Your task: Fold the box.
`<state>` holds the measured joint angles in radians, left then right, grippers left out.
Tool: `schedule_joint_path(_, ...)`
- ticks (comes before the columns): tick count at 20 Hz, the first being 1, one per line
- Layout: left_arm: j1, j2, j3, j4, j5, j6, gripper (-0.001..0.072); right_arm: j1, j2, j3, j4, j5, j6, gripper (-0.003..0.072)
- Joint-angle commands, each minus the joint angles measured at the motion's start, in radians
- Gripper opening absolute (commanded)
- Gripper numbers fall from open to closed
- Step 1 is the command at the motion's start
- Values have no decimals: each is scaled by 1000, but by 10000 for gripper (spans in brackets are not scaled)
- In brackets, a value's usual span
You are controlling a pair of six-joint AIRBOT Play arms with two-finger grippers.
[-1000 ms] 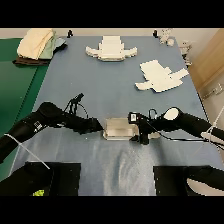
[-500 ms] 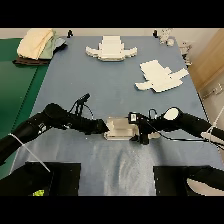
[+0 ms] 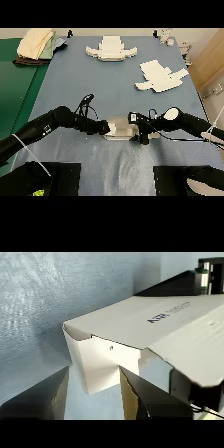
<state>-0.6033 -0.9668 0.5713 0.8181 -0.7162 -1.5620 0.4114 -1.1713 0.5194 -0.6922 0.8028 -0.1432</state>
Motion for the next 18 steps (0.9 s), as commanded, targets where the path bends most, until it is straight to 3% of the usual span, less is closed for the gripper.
schedule_joint_path(1, -80, -5, 70, 264, -9, -297, 454, 0, 1, 0, 0, 0, 0, 600)
schedule_joint_path(6, -208, -101, 178, 469, -88, -538, 453, 0, 1, 0, 0, 0, 0, 600)
schedule_joint_path(10, -294, -246, 303, 628, -239, -673, 446, 0, 1, 0, 0, 0, 0, 600)
schedule_joint_path(12, -327, -308, 363, 691, -296, -721, 406, 0, 1, 0, 0, 0, 0, 600)
schedule_joint_path(18, -371, -447, 507, 779, -402, -813, 406, 0, 1, 0, 0, 0, 0, 600)
